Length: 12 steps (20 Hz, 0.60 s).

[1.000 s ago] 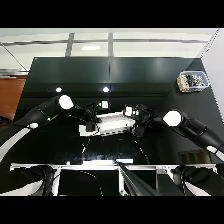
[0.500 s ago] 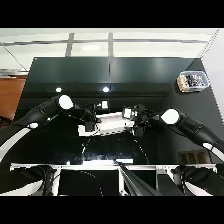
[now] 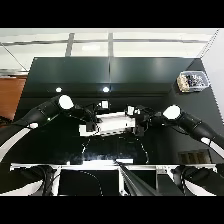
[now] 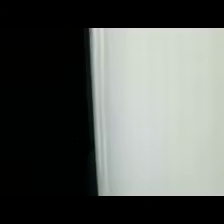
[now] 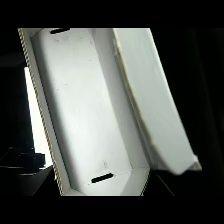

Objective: Fold the box and place the chain.

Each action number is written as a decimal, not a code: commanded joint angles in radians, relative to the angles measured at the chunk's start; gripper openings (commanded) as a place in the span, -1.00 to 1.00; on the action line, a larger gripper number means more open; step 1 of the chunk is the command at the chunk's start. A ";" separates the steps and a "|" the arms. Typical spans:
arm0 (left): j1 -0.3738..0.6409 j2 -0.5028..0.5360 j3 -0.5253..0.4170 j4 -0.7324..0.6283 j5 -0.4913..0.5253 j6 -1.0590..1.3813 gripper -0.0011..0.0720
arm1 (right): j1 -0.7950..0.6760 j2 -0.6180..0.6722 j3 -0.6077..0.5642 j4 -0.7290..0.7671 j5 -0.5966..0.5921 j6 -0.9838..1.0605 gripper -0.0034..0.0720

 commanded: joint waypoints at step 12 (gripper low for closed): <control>0.000 0.000 0.000 0.010 -0.004 0.001 -0.90 | -0.016 -0.005 0.012 0.136 0.051 -0.157 0.96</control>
